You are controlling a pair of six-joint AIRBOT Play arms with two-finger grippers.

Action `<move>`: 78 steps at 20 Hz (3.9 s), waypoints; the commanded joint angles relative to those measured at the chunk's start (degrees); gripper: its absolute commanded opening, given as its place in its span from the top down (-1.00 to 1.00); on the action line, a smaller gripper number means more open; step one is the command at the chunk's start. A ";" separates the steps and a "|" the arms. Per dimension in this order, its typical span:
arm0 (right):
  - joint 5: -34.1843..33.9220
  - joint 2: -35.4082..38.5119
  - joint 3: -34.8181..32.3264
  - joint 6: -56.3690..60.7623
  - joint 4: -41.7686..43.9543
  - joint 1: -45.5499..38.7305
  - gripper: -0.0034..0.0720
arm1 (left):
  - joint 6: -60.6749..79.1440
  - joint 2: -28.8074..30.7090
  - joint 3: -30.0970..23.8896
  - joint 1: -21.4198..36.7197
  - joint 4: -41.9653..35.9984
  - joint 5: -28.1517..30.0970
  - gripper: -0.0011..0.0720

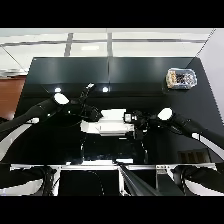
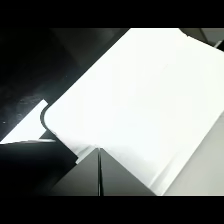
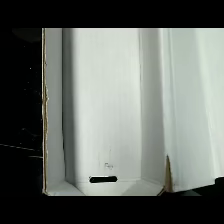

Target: Fold the box and place the chain.

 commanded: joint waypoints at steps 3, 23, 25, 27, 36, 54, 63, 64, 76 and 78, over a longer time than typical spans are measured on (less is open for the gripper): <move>0.02 0.00 0.04 0.02 0.02 0.02 -0.19 | -5.25 3.52 5.31 4.70 3.50 -9.55 0.91; 0.00 -0.02 0.04 0.02 0.00 0.02 -0.19 | 45.66 20.76 -14.27 -1.64 10.80 0.28 -0.97; 0.00 0.00 0.04 0.02 0.00 0.02 -0.19 | 45.62 16.70 -12.17 -2.64 10.80 1.25 -0.97; 0.00 0.00 0.04 0.02 0.02 0.02 -0.19 | 45.59 13.68 -10.38 -2.84 10.80 -0.22 -0.97; 0.00 0.00 0.04 0.02 0.00 0.02 -0.19 | 45.00 12.37 -7.39 -2.73 9.01 -7.56 0.38; 0.00 0.00 0.04 0.02 0.00 0.02 -0.19 | 44.94 6.45 -6.95 -4.26 -1.22 -4.22 -0.04; 0.02 0.00 0.04 0.02 0.02 0.02 -0.19 | 22.75 10.69 -3.19 1.51 6.78 -17.16 0.90; 0.00 0.00 0.04 0.02 0.02 0.02 -0.19 | 17.77 12.13 -2.71 4.22 7.58 -19.91 0.91; 0.02 0.00 0.04 0.02 0.00 0.02 -0.19 | -26.56 11.26 -14.23 35.41 1.31 -23.93 0.91; 0.02 0.00 0.04 0.02 0.00 0.02 -0.19 | -26.64 8.61 -14.23 31.17 2.97 -19.43 0.91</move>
